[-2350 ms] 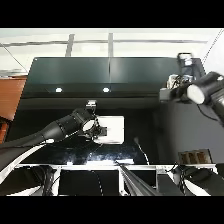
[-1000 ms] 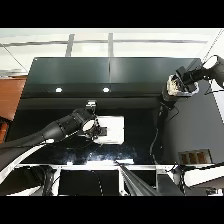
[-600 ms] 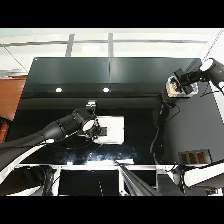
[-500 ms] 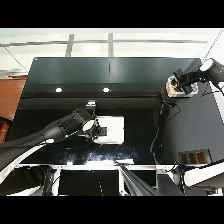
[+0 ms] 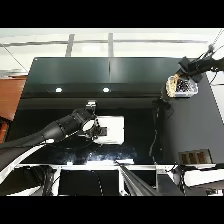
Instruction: Fold the box and place the chain.
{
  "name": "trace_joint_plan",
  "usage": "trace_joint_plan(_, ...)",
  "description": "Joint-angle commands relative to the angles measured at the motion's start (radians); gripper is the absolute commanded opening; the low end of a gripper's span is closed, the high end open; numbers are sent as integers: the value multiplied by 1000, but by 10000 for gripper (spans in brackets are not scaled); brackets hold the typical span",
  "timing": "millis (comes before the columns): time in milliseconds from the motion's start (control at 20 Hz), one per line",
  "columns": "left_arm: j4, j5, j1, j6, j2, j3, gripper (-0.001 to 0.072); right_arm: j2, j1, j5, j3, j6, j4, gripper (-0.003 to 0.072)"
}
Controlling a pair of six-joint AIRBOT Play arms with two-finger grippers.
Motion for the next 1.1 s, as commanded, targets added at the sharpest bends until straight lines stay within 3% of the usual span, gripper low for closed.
trace_joint_plan(0, 1, 3, 0, 1, 0, 0, 32, 127, -10, 16, 13, -144, 4, 26)
trace_joint_plan(150, 1, 3, 0, 1, 0, 0, 32, 266, -11, 21, 14, -265, 13, 26)
trace_joint_plan(300, 1, 3, 0, 1, 0, 0, 32, 414, -11, 41, 14, -417, 113, 26)
trace_joint_plan(450, 2, 3, 1, 1, 0, 0, 32, 509, -11, 63, 85, -447, 137, 25)
trace_joint_plan(700, 5, 5, 1, 1, 0, 0, 33, 526, -9, 227, 331, -458, 206, 25)
trace_joint_plan(900, 5, 3, 1, 1, 0, 0, 32, 546, -6, 375, 349, -500, 387, 25)
trace_joint_plan(1050, 5, 3, 1, 1, 0, 0, 32, 555, 69, 420, 349, -510, 402, 25)
